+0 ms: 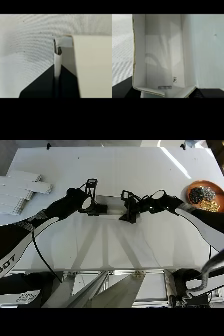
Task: Fold the box and place the chain.
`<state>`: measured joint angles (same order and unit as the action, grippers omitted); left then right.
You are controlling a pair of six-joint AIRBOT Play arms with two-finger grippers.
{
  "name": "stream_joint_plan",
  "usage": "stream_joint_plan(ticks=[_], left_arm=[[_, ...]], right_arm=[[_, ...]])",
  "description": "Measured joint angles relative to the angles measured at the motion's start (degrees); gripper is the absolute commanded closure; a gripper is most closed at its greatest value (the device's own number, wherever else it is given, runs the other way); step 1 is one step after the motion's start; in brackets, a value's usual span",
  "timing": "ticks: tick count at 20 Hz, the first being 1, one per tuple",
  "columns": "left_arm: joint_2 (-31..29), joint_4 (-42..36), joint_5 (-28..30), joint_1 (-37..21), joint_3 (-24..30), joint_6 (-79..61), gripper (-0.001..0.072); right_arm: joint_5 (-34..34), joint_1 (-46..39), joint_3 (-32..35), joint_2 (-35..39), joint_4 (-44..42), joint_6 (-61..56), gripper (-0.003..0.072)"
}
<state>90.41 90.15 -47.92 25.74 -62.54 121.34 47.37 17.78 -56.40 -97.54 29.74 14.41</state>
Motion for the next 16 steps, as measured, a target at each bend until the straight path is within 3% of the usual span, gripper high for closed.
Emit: stream_joint_plan(ticks=[3, 4, 12, 16], left_arm=[[-0.9, -0.9, -0.3, -0.3, 0.0, -0.1, 0.0386], [-1.6, -1.3, -0.9, -0.7, 0.0, -0.1, 0.0363], [-5.7, -4.8, 0.4, -5.2, 0.0, -6.3, 0.0358], [-7.5, -16.5, -2.0, -11.0, -0.1, -21.7, 0.0357]], right_arm=[[0.0, 0.0, 0.0, 0.0, 0.1, 0.2, 0.0261], [0.0, 0.0, 0.0, 0.0, 0.0, 0.1, 0.0261], [0.0, 0.0, 0.0, 0.0, 0.0, 0.0, 0.0261], [0.0, 0.0, 0.0, 0.0, 0.0, 0.0, 0.0261]])
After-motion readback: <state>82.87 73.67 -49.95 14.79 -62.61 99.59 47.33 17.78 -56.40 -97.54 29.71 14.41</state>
